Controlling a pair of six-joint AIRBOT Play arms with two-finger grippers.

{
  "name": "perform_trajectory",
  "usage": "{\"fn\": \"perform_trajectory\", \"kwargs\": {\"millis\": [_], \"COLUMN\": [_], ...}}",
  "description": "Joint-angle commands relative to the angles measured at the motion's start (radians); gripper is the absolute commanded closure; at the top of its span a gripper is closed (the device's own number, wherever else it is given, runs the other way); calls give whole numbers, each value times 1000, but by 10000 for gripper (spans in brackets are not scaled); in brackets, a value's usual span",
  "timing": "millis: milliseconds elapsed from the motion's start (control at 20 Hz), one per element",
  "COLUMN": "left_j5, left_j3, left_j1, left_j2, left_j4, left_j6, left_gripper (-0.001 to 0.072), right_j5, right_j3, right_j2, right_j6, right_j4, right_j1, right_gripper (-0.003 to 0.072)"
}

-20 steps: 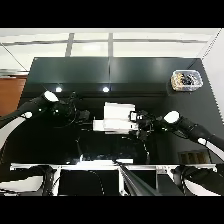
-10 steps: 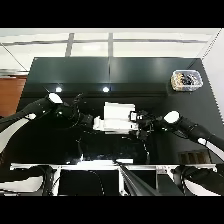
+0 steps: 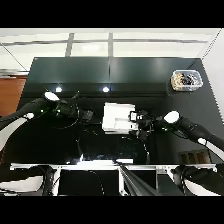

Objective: Fold the box and place the chain.

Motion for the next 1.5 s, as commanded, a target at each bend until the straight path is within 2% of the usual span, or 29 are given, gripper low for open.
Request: {"fn": "perform_trajectory", "kwargs": {"millis": [0,200,250,350,600,700,750,1000,1150,1300,1450], "left_j5": [-14,-13,-13,-14,-14,-13,-11,48,55,107,134], "left_j3": [1,1,1,1,14,34,47,124,155,185,238], "left_j1": [-5,-10,-17,-24,-33,-54,-69,-155,-192,-248,-320], "left_j2": [0,0,0,0,0,1,1,1,1,1,1], "left_j4": [-53,-89,-89,-90,-89,-85,-73,165,213,259,443], "left_j6": [8,11,11,11,6,6,3,-274,-346,-457,-654], "left_gripper": [131,131,152,245,245,318,318,318,318,318,318], "right_j5": [0,0,0,0,0,0,0,0,0,0,0], "right_j3": [0,0,0,0,0,0,0,0,0,0,0], "right_j2": [0,0,0,0,0,0,0,0,0,0,0], "right_j6": [1,1,1,1,1,1,1,0,1,1,1], "right_j4": [0,0,0,0,0,0,0,0,0,0,0], "right_j1": [1,1,1,1,1,1,1,1,1,1,1], "right_gripper": [551,551,551,551,551,551,551,551,551,551,551]}}
